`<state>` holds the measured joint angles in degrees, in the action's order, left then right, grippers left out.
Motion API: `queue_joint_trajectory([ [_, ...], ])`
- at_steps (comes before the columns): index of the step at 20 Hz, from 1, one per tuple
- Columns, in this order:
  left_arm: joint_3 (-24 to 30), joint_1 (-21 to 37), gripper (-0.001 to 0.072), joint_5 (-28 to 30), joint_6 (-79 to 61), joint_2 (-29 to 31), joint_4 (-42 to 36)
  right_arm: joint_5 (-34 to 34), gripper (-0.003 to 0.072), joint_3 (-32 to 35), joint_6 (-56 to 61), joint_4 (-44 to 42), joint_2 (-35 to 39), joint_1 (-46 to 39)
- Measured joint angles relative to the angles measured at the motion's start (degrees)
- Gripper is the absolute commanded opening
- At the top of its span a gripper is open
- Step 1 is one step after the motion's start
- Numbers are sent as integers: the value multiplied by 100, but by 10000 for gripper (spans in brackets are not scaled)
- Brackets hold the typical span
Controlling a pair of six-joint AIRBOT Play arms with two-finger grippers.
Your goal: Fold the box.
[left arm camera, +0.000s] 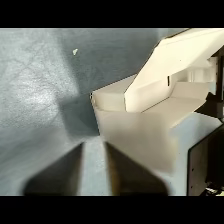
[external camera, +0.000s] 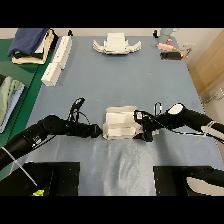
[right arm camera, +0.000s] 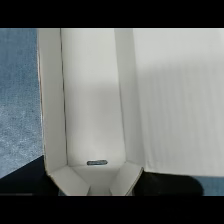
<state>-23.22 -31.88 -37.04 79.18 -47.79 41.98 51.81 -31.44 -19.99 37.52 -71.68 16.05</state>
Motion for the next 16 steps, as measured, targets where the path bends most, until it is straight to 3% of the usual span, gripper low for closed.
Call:
queue_joint_trajectory([
  [6,-66,-24,434,9,-96,-4,-173,0,562,0,0,0,0,0],
  [14,-70,-31,432,304,-776,-133,-1154,0,562,0,0,0,0,0],
  [16,-70,-31,381,407,-837,-192,-1294,0,562,0,0,0,0,0],
])
